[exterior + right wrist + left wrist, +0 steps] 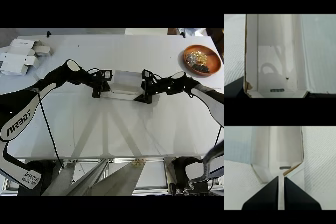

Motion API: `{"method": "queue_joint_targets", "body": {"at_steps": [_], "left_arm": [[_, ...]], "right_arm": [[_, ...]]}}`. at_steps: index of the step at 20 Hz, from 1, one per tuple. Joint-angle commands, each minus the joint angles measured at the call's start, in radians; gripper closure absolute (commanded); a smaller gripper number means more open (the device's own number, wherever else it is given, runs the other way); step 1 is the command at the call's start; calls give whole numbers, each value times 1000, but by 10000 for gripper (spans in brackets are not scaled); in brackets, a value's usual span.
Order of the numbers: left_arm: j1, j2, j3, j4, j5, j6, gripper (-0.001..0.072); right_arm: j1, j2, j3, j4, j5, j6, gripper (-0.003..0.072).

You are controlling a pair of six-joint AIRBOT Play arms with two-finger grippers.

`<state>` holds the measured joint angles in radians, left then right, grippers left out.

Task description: Fold the box and place the chain.

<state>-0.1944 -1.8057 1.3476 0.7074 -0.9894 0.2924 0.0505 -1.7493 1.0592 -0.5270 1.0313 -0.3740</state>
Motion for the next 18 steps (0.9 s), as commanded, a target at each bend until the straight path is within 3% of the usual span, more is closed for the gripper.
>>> {"method": "queue_joint_targets", "body": {"at_steps": [1,7,14,16,18], "left_arm": [[-1,-1,0,-1,-37,0,626],[-1,-2,0,-71,-38,47,627],[72,12,0,-25,-131,39,599],[93,14,0,-10,-155,26,397],[96,14,0,-11,-136,15,303]], "right_arm": [[0,0,0,1,0,0,151],[0,0,0,1,0,0,151],[0,0,0,1,0,0,151],[0,0,0,1,0,0,151],[0,0,0,1,0,0,151]]}}
